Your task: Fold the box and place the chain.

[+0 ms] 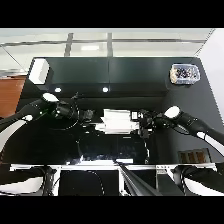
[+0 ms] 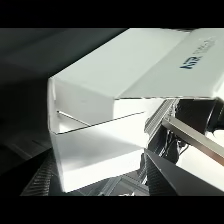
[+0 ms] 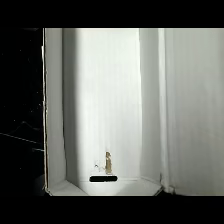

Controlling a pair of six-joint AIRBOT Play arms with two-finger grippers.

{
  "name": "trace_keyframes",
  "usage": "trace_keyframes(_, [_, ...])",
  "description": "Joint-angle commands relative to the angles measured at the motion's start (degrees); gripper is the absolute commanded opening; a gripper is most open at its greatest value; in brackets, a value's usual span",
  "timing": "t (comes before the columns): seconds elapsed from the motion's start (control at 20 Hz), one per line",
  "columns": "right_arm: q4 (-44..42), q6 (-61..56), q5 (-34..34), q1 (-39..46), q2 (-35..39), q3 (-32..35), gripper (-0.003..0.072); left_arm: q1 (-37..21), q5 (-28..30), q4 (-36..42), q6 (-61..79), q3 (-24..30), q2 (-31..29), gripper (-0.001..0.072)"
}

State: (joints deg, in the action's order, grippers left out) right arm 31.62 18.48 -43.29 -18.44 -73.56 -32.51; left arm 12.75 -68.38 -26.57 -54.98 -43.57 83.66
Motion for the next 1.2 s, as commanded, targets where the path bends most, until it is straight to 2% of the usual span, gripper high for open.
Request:
trace_keyframes(0.0, [0.00, -0.02, 0.00, 0.00, -0.02, -0.02, 0.0479, 0.66, 0.33, -0.17, 0.59, -0.79, -0.02, 0.0618])
trace_keyframes(0.25, [0.00, -0.02, 0.00, 0.00, -0.02, -0.02, 0.0479, 1.09, 0.35, -0.17, 1.97, -0.94, -0.02, 0.0615])
trace_keyframes(0.3, [0.00, 0.00, 0.00, 0.00, -0.02, -0.02, 0.0479, 1.20, 0.42, -0.15, 2.16, -0.96, -0.02, 0.0558])
trace_keyframes(0.4, [0.00, -0.02, 0.00, 0.00, -0.02, -0.02, 0.0479, 1.33, 0.39, -0.15, 2.16, -0.96, -0.02, 0.0551])
trace_keyframes(0.5, [0.00, -0.02, 0.00, -0.02, -0.02, -0.02, 0.0479, 1.33, 0.37, -0.15, 2.12, -0.96, -0.02, 0.0501])
trace_keyframes(0.75, [0.00, 0.00, 0.00, 0.00, -0.02, -0.02, 0.0478, 2.62, 0.90, -0.33, 0.94, -1.57, -0.07, 0.0498])
trace_keyframes(1.15, [0.00, 0.00, 0.00, -0.02, -0.02, -0.02, 0.0479, 10.67, 6.97, -16.92, -18.97, -9.40, -0.07, 0.0498])
